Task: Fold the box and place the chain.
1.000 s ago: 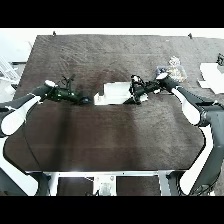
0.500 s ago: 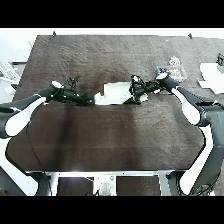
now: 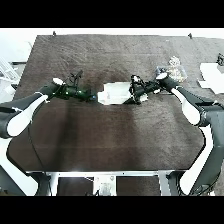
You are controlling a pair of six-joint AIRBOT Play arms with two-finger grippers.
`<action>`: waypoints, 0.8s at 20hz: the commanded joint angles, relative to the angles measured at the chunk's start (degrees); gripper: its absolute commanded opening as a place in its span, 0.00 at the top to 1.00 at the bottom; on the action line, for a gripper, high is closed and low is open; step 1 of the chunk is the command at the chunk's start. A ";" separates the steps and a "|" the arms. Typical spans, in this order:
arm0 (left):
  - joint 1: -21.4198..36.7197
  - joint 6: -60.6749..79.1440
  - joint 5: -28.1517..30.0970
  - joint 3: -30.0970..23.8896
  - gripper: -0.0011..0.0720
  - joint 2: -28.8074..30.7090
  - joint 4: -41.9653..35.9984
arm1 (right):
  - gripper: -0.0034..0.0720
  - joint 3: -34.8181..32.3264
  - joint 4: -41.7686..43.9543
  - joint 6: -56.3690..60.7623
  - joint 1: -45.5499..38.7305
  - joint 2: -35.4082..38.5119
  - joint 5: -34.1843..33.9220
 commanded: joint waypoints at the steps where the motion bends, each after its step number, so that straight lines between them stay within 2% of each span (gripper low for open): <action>1: 0.00 4.26 -2.27 0.68 0.95 0.13 -7.06 | 0.18 0.00 0.00 0.02 -0.02 -0.02 0.00; 2: 0.00 4.48 -2.34 0.68 0.86 0.13 -7.08 | 0.18 0.00 0.00 0.00 -0.02 -0.02 0.00; 3: 0.00 4.83 -2.67 0.68 0.69 0.11 -7.10 | 0.18 0.00 0.00 0.00 -0.02 -0.02 0.00; 10: -0.28 5.22 -3.17 0.68 0.68 0.11 -7.19 | 0.18 0.00 0.00 0.00 -0.02 -0.02 0.00; 15: -1.73 4.98 -1.01 0.68 0.68 0.11 -7.23 | 0.18 0.00 0.02 0.00 -0.02 -0.02 0.00; 16: -1.73 4.66 -0.85 0.68 0.60 0.11 -7.23 | 0.18 0.00 0.00 0.00 -0.02 -0.02 0.00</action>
